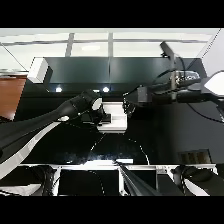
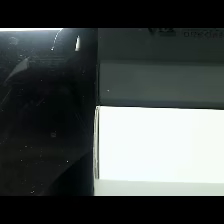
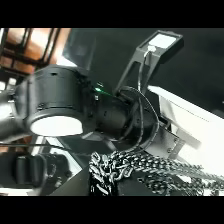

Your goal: Fold the box and place the chain.

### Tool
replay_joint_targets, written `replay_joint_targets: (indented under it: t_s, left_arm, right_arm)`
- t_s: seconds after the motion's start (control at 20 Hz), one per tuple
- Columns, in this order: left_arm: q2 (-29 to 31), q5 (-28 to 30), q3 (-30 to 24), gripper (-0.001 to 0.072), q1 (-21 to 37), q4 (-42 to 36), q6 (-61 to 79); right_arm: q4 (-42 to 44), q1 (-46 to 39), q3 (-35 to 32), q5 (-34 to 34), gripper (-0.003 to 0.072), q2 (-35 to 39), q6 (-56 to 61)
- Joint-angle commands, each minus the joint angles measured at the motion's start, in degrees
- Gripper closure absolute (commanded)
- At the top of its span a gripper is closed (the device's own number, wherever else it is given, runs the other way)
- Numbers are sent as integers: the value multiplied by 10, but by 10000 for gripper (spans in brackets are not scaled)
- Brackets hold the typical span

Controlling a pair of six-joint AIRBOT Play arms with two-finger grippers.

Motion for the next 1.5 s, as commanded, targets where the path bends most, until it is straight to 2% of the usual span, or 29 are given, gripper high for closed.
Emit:
replay_joint_targets:
  t_s: [0.0,0.15,0.4,0.7,0.85,1.1,1.3,1.45]
  left_arm:
    - [0,-1,0,682,0,0,0]
    - [0,-1,0,683,0,0,0]
    - [0,-1,0,682,0,0,0]
    - [0,-1,0,682,0,0,0]
    - [0,-1,0,682,0,0,0]
    - [0,-1,0,682,0,0,0]
    - [0,-1,0,683,0,0,0]
    - [0,-1,0,682,0,0,0]
  right_arm:
    - [-54,31,0,-17,678,-42,17]
    - [-59,34,0,-23,678,-75,17]
    - [-60,34,3,-30,678,-79,17]
    - [-71,34,104,40,678,-79,15]
    - [-50,33,131,60,677,-79,15]
    - [-85,34,122,60,677,-80,19]
    - [-93,34,65,52,677,-84,19]
    - [-92,44,14,3,677,-91,3]
